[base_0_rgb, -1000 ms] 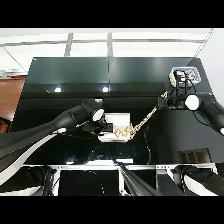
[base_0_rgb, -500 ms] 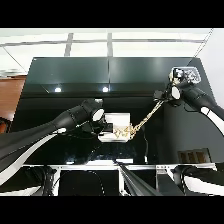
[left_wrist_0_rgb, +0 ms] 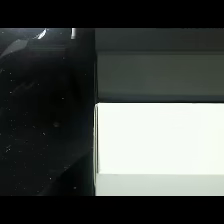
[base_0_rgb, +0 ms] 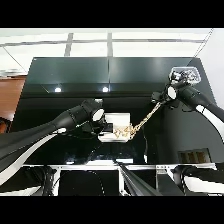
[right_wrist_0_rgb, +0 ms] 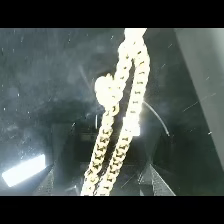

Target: Fold the box and place the chain.

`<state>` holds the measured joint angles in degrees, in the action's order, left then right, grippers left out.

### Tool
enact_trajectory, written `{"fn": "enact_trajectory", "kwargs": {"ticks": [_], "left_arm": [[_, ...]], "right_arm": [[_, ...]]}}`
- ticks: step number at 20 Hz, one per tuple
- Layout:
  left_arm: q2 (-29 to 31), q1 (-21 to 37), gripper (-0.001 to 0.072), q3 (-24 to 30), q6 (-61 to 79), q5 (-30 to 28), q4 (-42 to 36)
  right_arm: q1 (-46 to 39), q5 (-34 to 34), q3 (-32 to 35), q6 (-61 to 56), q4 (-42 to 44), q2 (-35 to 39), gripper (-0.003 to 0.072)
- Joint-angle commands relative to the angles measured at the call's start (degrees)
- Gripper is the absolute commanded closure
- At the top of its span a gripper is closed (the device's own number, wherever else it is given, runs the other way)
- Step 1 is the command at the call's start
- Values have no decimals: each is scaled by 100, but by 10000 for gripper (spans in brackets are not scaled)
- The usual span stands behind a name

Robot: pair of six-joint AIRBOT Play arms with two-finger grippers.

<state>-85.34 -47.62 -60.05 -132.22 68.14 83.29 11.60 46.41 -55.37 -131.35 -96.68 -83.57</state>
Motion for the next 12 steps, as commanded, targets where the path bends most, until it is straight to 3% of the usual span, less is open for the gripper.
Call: {"fn": "enact_trajectory", "kwargs": {"ticks": [1, 4, 5, 7, 12], "left_arm": [[-2, 4, 678, 0, 2, 2, 0], [-2, 4, 679, 0, 2, 2, 0], [-2, 4, 678, 0, 0, 0, 0], [-2, 4, 678, 0, 2, 0, 0], [-2, 4, 678, 0, 2, 2, 0]], "right_arm": [[7, 76, -4, 66, 177, -50, 283], [7, 227, -4, 70, 175, -50, 358], [7, 289, -4, 157, 175, -50, 563], [7, 361, -7, 415, 192, -46, 674], [7, 433, -9, 1582, 439, 442, 676]]}}
